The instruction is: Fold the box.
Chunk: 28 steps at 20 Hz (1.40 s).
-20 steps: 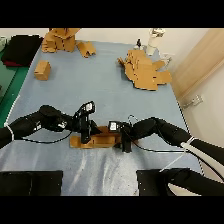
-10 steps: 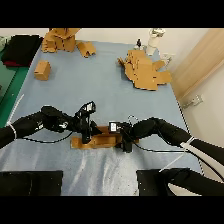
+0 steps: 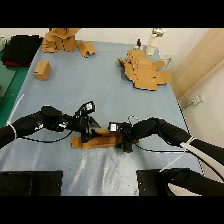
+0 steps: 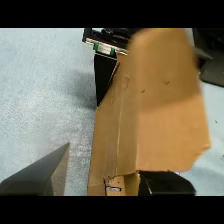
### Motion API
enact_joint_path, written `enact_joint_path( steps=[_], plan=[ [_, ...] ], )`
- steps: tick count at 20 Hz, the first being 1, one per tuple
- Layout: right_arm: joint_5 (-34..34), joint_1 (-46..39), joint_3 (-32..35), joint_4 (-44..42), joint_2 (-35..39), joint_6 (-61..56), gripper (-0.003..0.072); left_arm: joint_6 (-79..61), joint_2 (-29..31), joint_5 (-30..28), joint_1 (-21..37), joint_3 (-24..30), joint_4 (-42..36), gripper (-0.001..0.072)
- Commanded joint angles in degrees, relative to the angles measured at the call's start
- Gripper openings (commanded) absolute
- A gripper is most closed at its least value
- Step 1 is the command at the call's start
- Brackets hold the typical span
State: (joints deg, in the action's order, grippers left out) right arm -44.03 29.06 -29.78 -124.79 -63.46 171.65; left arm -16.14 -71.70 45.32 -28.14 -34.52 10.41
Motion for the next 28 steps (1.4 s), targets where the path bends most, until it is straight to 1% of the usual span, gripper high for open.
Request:
enact_joint_path(
  steps=[1,3,4,6,8,9,10,11,12,13,14,15,16,17,19,20,21,22,25,28],
  plan=[
    [0.04,-0.02,0.0,0.33,-0.04,-0.02,0.049,2.75,0.07,-1.05,0.24,-0.02,0.02,0.0491],
    [0.04,-0.02,0.0,0.35,-0.04,-0.02,0.049,4.68,0.76,-0.9,1.14,-0.07,1.51,0.0492],
    [0.04,-0.02,0.0,0.35,-0.02,-0.02,0.0489,7.41,1.6,-0.85,1.92,-0.07,3.87,0.0492],
    [0.04,-0.02,0.0,0.35,-0.04,-0.02,0.049,17.16,4.9,0.02,4.07,-0.07,13.18,0.0492],
    [0.04,-0.02,0.0,0.35,-0.02,-0.02,0.049,30.56,10.05,3.76,6.34,-0.07,24.41,0.0492],
    [0.04,-0.02,-0.02,0.31,-0.02,-0.02,0.049,37.13,12.63,6.73,6.91,-0.07,28.44,0.049],
    [0.04,-0.02,-0.02,0.33,-0.02,-0.02,0.049,43.45,15.06,10.23,7.04,-0.04,31.5,0.047],
    [0.04,-0.02,-0.02,0.33,-0.02,-0.02,0.049,49.44,16.81,14.36,7.04,-0.04,32.52,0.0272],
    [0.04,-0.02,0.0,0.33,-0.02,-0.02,0.049,55.91,17.94,19.15,6.95,0.04,31.98,0.0007],
    [0.04,-0.02,-0.02,0.33,-0.02,-0.02,0.049,62.14,18.34,21.94,6.23,0.55,30.64,0.001],
    [0.04,-0.02,-0.02,0.33,-0.02,-0.02,0.049,67.8,18.34,23.47,4.83,1.46,28.92,0.001],
    [0.02,-0.02,-0.02,0.33,-0.02,-0.02,0.049,71.65,18.29,23.54,2.47,3.08,26.29,0.001],
    [0.04,-0.02,-0.02,0.35,-0.02,-0.02,0.049,73.92,18.03,22.23,-0.5,4.98,22.73,0.001],
    [0.02,-0.02,-0.02,0.35,-0.02,-0.02,0.049,74.77,17.66,19.3,-3.61,6.78,18.78,0.001],
    [0.04,-0.02,-0.02,0.35,-0.02,-0.02,0.0491,74.6,16.76,7.85,-9.99,9.42,7.87,0.0011],
    [0.02,-0.02,-0.02,0.35,-0.02,-0.02,0.0491,72.94,16.17,1.62,-12.55,9.64,3.1,0.0011],
    [0.02,-0.02,-0.02,0.33,-0.02,-0.02,0.0491,70.34,15.63,-3.21,-14.14,9.53,-0.31,0.001],
    [0.04,-0.02,-0.02,0.33,-0.02,-0.02,0.049,67.69,15.12,-7.89,-15.15,9.51,-3.56,0.0011],
    [0.0,-0.02,-0.02,0.31,-0.02,-0.04,0.049,60.76,14.12,-19.5,-15.58,9.27,-9.14,0.0011],
    [-0.02,-0.02,0.0,0.31,-0.02,-0.04,0.049,54.07,14.08,-27.71,-15.56,7.63,-13.68,0.0011]
  ],
)
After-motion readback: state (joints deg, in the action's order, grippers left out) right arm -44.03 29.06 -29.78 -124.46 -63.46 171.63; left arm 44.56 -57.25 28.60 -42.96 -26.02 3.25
